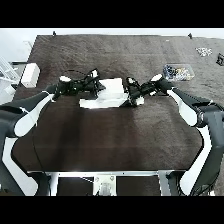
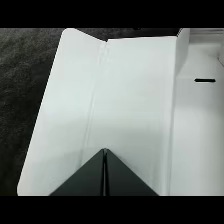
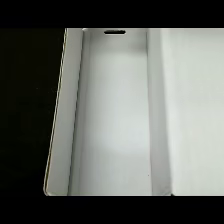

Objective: Fold the box and place the chain.

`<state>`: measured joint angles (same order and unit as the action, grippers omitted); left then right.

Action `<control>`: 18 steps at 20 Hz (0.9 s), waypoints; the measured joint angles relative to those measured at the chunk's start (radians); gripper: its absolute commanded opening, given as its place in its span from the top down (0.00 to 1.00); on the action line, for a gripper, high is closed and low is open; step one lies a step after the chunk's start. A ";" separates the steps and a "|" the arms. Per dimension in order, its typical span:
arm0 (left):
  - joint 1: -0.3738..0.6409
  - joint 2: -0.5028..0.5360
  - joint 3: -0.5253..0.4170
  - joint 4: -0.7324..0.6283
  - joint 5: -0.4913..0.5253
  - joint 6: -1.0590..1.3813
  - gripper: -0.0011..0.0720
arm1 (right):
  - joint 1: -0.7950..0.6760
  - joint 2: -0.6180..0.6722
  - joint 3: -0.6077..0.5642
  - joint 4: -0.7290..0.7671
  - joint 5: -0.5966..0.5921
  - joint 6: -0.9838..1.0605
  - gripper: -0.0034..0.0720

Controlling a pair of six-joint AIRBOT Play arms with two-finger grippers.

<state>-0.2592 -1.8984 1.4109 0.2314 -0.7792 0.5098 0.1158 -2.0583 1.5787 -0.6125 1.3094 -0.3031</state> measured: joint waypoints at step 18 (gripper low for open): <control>0.076 0.198 0.003 0.095 -0.162 -0.077 0.38 | 0.000 0.000 0.000 0.002 -0.001 -0.002 0.23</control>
<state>-0.1829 -1.7008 1.4136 0.3264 -0.9409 0.4324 0.1162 -2.0586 1.5784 -0.6109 1.3087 -0.3046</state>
